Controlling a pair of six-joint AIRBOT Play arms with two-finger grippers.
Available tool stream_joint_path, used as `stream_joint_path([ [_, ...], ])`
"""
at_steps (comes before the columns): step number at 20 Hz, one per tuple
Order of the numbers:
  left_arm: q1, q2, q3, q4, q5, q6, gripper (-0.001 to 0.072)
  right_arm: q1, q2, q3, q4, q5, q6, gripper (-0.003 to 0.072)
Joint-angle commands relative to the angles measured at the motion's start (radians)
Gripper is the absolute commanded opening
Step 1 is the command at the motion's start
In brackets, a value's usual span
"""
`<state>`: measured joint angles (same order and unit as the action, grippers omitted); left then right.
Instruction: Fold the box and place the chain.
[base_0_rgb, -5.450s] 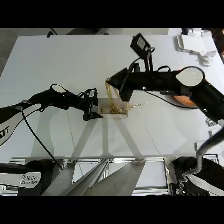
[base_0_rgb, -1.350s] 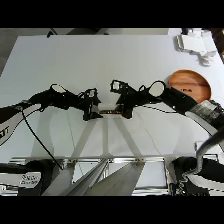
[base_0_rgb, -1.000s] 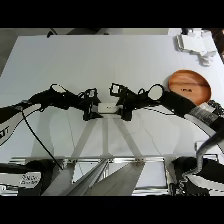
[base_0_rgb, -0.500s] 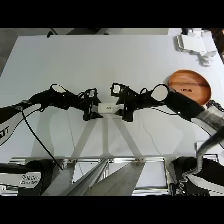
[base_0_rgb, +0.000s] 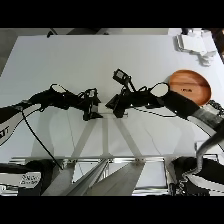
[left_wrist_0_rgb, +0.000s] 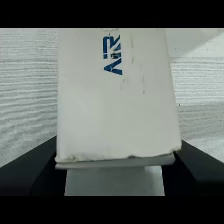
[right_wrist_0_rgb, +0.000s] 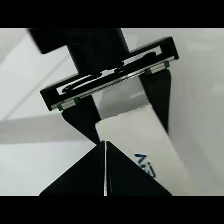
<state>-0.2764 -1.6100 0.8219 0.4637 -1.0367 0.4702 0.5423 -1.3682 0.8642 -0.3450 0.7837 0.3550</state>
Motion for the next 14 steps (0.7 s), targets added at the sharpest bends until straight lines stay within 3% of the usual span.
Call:
stream_joint_path([
  [1,0.0,0.0,0.001,0.0,0.0,0.0,0.0211,0.0,-0.08,-0.024,0.122,0.034,0.06,0.0009],
  [8,0.0,0.0,0.001,0.0,0.0,0.0,0.0212,0.0,-0.146,-0.073,0.133,-0.041,0.056,0.0009],
  [11,0.0,0.0,0.001,0.0,0.0,0.0,0.0211,0.0,-0.082,-0.072,0.12,-0.046,0.056,0.0009],
  [14,0.0,0.0,0.001,0.0,0.0,0.0,0.0211,-0.026,0.049,-0.072,0.015,-0.085,0.066,0.0009],
])
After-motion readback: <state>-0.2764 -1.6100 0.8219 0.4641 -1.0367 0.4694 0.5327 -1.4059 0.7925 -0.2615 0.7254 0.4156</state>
